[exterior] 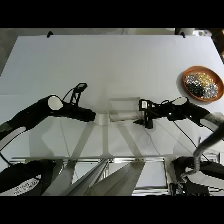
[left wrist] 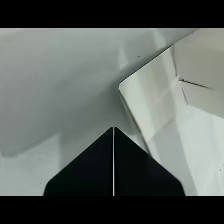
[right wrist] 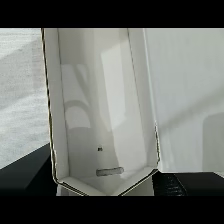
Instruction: Fold the box and place the chain.
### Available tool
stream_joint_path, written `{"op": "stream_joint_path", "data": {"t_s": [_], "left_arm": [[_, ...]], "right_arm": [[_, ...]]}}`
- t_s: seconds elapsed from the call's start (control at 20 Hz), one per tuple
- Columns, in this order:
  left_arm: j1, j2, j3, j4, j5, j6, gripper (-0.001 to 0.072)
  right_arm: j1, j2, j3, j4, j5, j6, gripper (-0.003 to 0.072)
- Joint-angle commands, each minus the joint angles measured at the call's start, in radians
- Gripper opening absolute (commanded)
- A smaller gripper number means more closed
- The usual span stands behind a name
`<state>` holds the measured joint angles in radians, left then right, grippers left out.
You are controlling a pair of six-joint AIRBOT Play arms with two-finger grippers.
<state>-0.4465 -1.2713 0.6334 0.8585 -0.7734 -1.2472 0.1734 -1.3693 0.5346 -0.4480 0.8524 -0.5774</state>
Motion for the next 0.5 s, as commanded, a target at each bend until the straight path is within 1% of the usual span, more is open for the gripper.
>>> {"op": "stream_joint_path", "data": {"t_s": [0.0,0.15,0.35,0.45], "left_arm": [[-0.037,-0.071,-0.003,-0.112,0.061,0.047,0.0003],[-0.051,-0.078,-0.003,-0.145,0.076,0.071,0.0004],[-0.071,-0.076,-0.001,-0.257,0.074,0.172,0.0005],[-0.080,-0.058,0.000,-0.275,0.077,0.198,0.0005]], "right_arm": [[0.000,0.000,0.000,0.000,0.000,0.000,0.0447],[0.000,0.000,0.000,0.000,0.000,0.000,0.0447],[0.000,0.000,0.000,0.000,0.000,0.000,0.0447],[0.000,0.000,0.000,0.000,0.000,0.000,0.0447]]}}
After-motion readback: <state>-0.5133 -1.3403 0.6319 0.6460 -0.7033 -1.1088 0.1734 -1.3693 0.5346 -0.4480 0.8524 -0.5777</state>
